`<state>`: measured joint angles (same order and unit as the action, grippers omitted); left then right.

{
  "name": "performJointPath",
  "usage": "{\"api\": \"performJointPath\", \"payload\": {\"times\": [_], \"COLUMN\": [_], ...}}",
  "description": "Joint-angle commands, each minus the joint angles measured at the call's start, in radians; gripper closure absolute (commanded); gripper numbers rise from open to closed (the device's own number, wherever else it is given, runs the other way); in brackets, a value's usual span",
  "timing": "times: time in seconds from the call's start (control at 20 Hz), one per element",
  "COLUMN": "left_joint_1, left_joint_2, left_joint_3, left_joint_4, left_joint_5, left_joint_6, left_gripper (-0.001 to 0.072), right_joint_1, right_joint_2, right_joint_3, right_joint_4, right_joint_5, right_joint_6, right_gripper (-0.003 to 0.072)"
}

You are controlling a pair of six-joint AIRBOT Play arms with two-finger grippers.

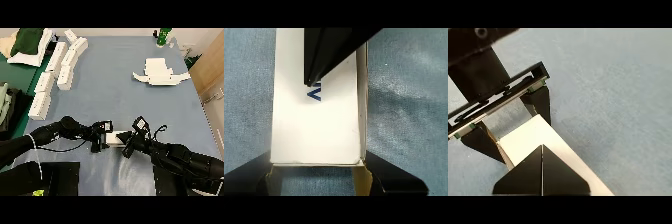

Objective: Fold the box.

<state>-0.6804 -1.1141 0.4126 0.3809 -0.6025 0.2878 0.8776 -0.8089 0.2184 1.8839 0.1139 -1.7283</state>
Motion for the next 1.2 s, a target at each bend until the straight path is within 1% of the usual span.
{"api": "performJointPath", "payload": {"times": [0.0, 0.3, 1.15], "left_joint_1": [0.001, 0.001, 0.001], "left_joint_2": [0.000, 0.000, 0.000], "left_joint_3": [0.001, 0.001, 0.001], "left_joint_4": [0.000, 0.000, 0.000], "left_joint_5": [0.000, 0.000, 0.000], "left_joint_6": [0.000, 0.000, 0.000], "left_gripper": [0.0230, 0.0230, 0.0230], "right_joint_1": [0.015, 0.035, 0.034], "right_joint_2": [-0.031, -0.034, -0.033], "right_joint_3": [0.000, -0.004, -0.023], "right_joint_4": [-0.002, 0.005, 0.018], "right_joint_5": [-0.002, -0.046, -0.054], "right_joint_6": [0.000, 0.000, 0.001], "right_gripper": [0.0683, 0.0684, 0.0683]}}
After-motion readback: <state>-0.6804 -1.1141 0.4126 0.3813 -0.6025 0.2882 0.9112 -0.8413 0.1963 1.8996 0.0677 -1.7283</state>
